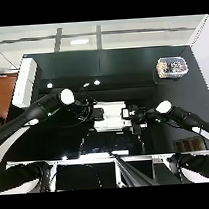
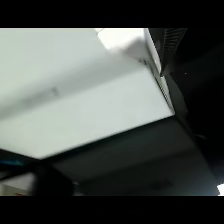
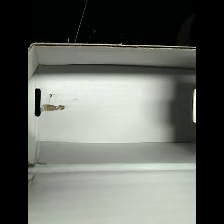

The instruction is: Fold the box and place the chain.

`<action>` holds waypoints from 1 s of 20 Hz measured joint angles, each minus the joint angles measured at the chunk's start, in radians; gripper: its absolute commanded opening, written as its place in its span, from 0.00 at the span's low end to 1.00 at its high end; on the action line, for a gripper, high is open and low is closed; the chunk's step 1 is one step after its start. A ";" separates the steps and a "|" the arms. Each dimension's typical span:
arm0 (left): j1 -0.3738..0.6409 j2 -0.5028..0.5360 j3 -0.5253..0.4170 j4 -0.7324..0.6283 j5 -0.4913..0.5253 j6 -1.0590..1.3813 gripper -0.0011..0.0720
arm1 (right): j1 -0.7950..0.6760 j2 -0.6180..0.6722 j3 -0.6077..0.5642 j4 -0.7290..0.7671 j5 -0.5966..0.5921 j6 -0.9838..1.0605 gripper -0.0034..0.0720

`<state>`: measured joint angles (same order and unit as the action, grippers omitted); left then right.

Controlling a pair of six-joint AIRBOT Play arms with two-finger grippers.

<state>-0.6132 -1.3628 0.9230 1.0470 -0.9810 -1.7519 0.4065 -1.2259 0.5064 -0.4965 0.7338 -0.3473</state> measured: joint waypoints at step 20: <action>-0.201 -0.063 0.057 0.399 -0.059 -0.420 0.70 | 0.000 0.000 0.000 -0.002 -0.002 0.000 0.64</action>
<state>-0.8139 -1.4254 0.9798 1.4460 -1.0397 -2.1723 0.4065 -1.2259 0.5064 -0.4988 0.7315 -0.3473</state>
